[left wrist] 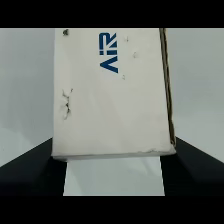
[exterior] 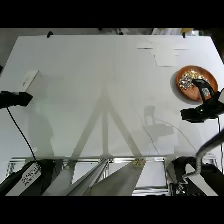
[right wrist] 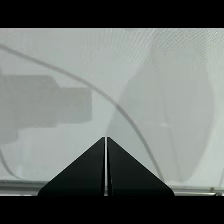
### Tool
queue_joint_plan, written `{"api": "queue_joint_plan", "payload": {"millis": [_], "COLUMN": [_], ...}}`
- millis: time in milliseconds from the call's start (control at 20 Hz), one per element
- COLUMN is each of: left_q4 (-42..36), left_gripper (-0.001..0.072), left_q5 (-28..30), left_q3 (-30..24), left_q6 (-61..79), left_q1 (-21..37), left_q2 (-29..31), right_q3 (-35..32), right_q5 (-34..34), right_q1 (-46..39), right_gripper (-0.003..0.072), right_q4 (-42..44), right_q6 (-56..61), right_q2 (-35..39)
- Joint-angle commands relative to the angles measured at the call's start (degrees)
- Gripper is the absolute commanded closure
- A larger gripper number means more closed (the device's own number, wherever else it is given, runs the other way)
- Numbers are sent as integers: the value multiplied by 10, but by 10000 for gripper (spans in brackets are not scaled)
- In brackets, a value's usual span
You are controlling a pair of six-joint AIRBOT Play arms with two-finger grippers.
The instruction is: Fold the box and place the chain.
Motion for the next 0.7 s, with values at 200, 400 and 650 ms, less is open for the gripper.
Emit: {"api": "queue_joint_plan", "payload": {"millis": [200,400,650], "left_q4": [57,59,59], "left_gripper": [413,307,44], "left_q5": [-47,-68,-98], "left_q3": [0,0,0], "left_q6": [-11,-11,-10], "left_q1": [18,18,17], "left_q2": [-80,-86,-85], "right_q3": [1,1,1], "right_q5": [0,0,0], "right_q1": [0,0,0], "right_gripper": [668,668,668], "right_q4": [0,0,0], "right_q6": [0,0,0], "right_q2": [0,0,0]}}
